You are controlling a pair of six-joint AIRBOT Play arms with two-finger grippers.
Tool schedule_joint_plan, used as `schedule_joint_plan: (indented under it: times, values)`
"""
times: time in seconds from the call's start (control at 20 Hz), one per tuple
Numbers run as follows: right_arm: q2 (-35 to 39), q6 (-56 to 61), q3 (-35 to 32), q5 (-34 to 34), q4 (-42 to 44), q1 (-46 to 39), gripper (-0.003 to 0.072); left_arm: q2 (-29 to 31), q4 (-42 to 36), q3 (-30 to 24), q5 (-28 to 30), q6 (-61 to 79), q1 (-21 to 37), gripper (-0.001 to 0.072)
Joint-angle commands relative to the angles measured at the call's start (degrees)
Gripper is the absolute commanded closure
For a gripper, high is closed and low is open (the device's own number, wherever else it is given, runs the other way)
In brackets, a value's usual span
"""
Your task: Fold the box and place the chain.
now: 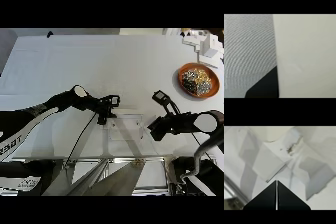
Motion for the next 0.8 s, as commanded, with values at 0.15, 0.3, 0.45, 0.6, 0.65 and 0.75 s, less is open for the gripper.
schedule_joint_plan:
  times: [0.15,0.3,0.45,0.6,0.65,0.75]
  values:
    - [-0.02,-15.10,-1.49,1.42,-0.13,7.45,0.0304,-0.04,0.00,0.02,-0.04,0.00,-0.04,0.0699]
    - [-0.02,-15.06,-2.36,-5.42,-4.68,8.96,-0.0016,-0.04,0.00,0.02,-0.02,0.00,-0.04,0.0699]
    - [0.00,-15.04,-6.12,-16.61,-12.13,14.60,-0.0016,-0.04,0.00,0.02,-0.04,-0.02,-0.04,0.0699]
    - [0.00,-15.06,-10.03,-22.95,-16.85,22.47,-0.0014,-0.04,0.00,0.02,-0.04,-0.02,-0.04,0.0699]
    - [0.00,-15.04,-10.99,-24.41,-17.73,24.90,-0.0014,-0.04,0.00,0.02,-0.07,0.00,-0.04,0.0699]
    - [-0.02,-14.97,-12.24,-27.32,-18.25,28.02,-0.0014,-0.04,0.00,0.02,-0.02,-0.02,-0.04,0.0699]
